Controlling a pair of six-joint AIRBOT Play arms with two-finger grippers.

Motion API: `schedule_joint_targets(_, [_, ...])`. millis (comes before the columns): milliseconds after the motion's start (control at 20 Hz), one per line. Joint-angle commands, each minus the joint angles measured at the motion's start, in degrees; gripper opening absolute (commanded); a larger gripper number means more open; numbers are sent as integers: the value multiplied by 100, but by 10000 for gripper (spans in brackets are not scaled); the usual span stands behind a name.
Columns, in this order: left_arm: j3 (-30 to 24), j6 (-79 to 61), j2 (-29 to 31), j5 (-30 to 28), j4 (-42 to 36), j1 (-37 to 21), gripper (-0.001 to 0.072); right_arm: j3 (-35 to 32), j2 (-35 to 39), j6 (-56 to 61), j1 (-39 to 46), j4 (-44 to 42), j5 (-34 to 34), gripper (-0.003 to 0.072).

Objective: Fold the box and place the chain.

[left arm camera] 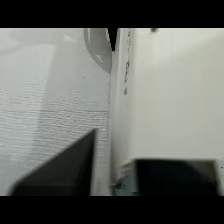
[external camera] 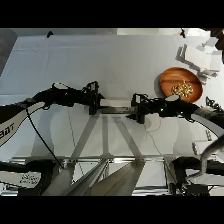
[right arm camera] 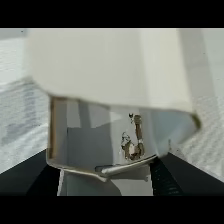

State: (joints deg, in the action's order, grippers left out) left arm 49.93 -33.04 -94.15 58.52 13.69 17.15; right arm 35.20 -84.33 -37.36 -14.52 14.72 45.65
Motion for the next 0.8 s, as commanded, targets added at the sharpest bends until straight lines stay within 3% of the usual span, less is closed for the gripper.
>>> schedule_joint_targets(0, [7, 0, 98, -4, 37, -13, 317, 2, 4, 7, -4, -9, -2, 508])
schedule_joint_targets(300, [4, 127, 732, 0, 870, -404, 315, 2, 4, 7, -4, -9, -2, 508])
schedule_joint_targets(550, [7, 1281, 1314, 9, 1943, -688, 306, 2, 4, 7, -4, -9, -2, 508])
schedule_joint_targets(650, [4, 1779, 1556, 83, 2503, -686, 145, 2, 4, 7, -4, -9, -2, 508])
schedule_joint_targets(750, [4, 2162, 1784, 420, 2874, -667, 103, 2, 4, 4, -4, -9, -2, 508])
